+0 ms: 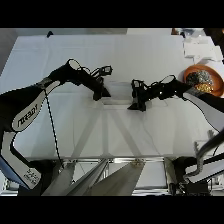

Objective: Fold the box and place the chain.

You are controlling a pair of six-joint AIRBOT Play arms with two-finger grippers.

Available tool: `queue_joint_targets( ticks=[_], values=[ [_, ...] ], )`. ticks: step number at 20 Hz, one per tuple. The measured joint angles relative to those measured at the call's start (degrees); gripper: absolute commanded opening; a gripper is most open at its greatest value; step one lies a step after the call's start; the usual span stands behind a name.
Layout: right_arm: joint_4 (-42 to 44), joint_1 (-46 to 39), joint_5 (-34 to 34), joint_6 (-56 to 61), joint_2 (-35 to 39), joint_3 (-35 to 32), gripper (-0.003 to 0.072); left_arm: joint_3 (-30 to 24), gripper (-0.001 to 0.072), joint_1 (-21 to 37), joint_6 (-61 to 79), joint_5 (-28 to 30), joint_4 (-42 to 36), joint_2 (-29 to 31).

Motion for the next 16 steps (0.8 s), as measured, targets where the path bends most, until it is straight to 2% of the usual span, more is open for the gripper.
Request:
queue_joint_targets(
  ticks=[9,10,11,12,13,16],
  values=[
    [0.0,0.0,0.1,0.0,0.0,0.0,0.0458,0.0,0.0025,0.0,0.0,0.0,-0.2,0.0],
    [0.0,0.0,0.1,0.0,0.0,0.0,0.0458,0.0,0.0064,0.0,0.0,0.0,-0.3,0.0],
    [0.0,0.0,0.1,-0.2,0.0,0.0,0.0458,0.0,0.0184,0.0,-0.1,0.3,-0.8,0.0],
    [0.0,0.1,0.3,-0.2,0.0,0.0,0.0458,0.0,0.034,0.0,-0.2,0.5,-1.2,0.0],
    [-0.1,0.1,0.6,-0.2,0.0,0.0,0.0458,0.0,0.0415,0.0,-0.2,0.7,-1.2,0.0],
    [-0.1,0.1,0.5,-0.2,0.0,0.0,0.0458,0.0,0.0423,0.1,-0.2,0.3,-0.8,0.0]
  ],
)
